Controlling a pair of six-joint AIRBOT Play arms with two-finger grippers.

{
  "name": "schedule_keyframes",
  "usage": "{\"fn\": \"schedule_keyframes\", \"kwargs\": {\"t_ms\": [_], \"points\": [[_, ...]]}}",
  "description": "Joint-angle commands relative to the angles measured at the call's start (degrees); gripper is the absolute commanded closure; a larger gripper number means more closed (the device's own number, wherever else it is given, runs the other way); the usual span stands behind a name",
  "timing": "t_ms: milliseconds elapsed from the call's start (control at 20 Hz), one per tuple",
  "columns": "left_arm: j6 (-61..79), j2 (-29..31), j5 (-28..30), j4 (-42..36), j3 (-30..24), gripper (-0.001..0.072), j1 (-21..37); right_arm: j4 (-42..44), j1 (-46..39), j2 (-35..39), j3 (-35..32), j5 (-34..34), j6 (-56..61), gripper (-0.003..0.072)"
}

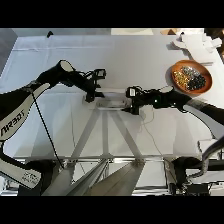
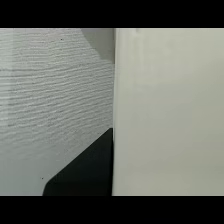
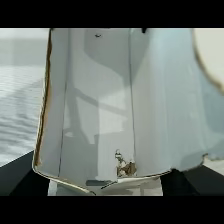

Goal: Fold the box and place the chain.

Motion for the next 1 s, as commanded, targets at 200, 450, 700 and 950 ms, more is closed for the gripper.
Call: {"fn": "schedule_keyframes", "kwargs": {"t_ms": [200,450,700,950], "points": [[-0.09,-0.04,0.39,-0.04,0.00,0.0698,0.04,-0.94,0.00,-0.98,0.04,0.46,4.63,-0.0008],[-0.09,-0.04,0.39,-0.04,0.00,0.0698,0.04,-0.22,0.02,-1.01,0.09,-0.63,5.38,-0.0010],[-0.09,-0.04,0.39,-0.04,0.00,0.0698,0.04,-0.17,0.09,-1.01,0.09,-1.18,5.75,-0.0009],[-0.09,-0.02,0.39,-0.04,0.00,0.0698,0.04,0.09,0.09,-1.01,0.09,-1.99,7.32,-0.0009]]}}
